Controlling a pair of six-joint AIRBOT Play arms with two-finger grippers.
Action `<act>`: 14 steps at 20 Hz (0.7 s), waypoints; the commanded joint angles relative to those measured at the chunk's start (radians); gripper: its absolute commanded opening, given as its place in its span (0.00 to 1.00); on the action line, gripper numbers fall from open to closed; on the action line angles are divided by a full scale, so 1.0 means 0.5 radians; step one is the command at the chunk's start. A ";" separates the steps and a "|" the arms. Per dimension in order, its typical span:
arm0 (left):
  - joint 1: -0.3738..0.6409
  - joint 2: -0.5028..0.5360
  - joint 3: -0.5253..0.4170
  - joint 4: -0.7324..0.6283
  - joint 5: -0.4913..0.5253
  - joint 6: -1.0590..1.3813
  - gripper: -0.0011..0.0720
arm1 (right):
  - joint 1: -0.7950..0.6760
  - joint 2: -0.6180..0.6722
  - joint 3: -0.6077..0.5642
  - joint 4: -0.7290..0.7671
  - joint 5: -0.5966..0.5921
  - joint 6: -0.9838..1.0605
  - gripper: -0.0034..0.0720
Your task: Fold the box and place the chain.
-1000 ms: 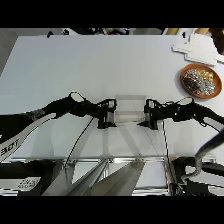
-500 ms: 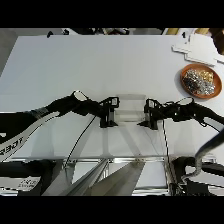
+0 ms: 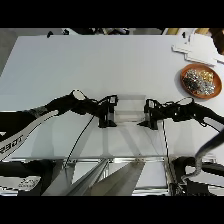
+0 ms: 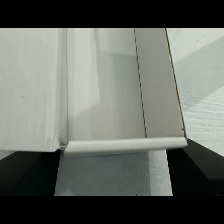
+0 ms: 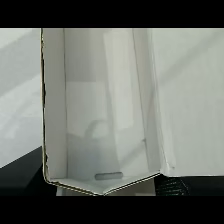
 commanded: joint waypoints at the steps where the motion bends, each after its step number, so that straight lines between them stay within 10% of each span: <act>1: 0.001 -0.001 -0.004 0.047 0.004 -0.030 0.97 | 0.000 -0.001 0.001 0.000 0.001 0.000 0.47; 14: -0.047 0.013 -0.019 0.105 0.039 -0.020 0.96 | 0.000 -0.001 0.001 -0.001 0.001 0.000 0.47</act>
